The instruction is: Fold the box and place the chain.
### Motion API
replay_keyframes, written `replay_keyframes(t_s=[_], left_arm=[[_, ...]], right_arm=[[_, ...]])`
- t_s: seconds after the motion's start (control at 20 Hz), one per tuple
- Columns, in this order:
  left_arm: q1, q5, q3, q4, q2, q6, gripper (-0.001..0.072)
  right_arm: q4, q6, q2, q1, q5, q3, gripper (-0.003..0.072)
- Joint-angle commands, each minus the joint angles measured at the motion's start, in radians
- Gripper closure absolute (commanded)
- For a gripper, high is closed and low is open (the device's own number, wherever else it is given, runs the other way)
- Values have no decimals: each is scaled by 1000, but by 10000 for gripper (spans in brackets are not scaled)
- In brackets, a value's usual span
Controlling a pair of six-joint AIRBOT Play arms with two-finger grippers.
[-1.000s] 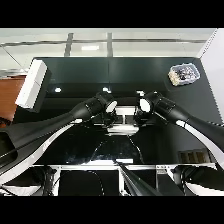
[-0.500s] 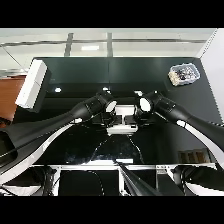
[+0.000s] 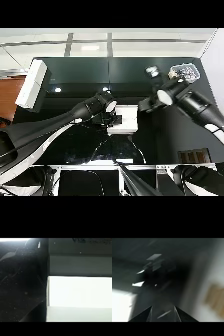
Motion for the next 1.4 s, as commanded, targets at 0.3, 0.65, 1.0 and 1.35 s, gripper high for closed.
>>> replay_keyframes(t_s=[0.3, 0.65, 1.0, 1.35], left_arm=[[2, 3, 1, 4, 0, 0, 678], [7, 7, 1, 3, 0, 1, 678], [8, 25, 1, 2, 0, 1, 678], [8, 25, 1, -2, 0, 1, 679]], right_arm=[[-28, 7, -162, -531, -496, 61, -18], [138, 26, -726, -721, -34, 819, -17], [169, 28, -908, -773, -122, 1006, -15], [193, 2, -948, -780, -132, 998, 159]])
